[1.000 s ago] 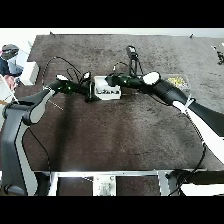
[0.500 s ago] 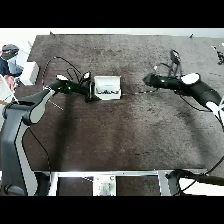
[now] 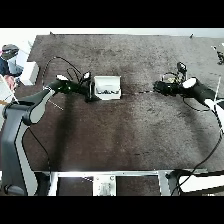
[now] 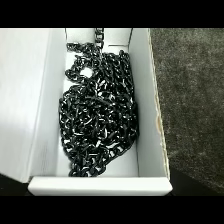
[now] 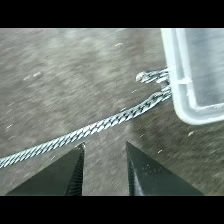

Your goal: Fold the box and place the chain.

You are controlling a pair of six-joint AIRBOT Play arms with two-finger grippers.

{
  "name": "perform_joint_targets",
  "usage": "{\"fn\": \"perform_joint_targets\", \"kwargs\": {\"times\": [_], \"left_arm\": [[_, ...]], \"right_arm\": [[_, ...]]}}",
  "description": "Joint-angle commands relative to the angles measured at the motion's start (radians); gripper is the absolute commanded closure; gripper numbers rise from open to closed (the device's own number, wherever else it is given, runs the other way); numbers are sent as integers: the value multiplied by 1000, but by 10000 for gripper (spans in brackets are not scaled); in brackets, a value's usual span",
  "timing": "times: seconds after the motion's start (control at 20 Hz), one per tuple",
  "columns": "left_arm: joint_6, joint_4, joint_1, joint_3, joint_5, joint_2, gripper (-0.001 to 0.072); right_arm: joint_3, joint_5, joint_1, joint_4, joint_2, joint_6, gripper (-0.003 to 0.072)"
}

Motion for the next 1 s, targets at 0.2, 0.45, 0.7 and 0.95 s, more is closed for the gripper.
{"fn": "perform_joint_targets", "kwargs": {"times": [0.2,0.45,0.7,0.95], "left_arm": [[0,0,-1,1,0,0,424],[1,0,-1,1,0,0,424],[0,0,-1,1,0,0,424],[0,0,-1,1,0,0,424]], "right_arm": [[148,76,55,-381,-111,306,393],[195,95,66,-426,-167,359,394],[195,78,67,-425,-182,359,534],[196,47,70,-425,-207,351,672]]}}
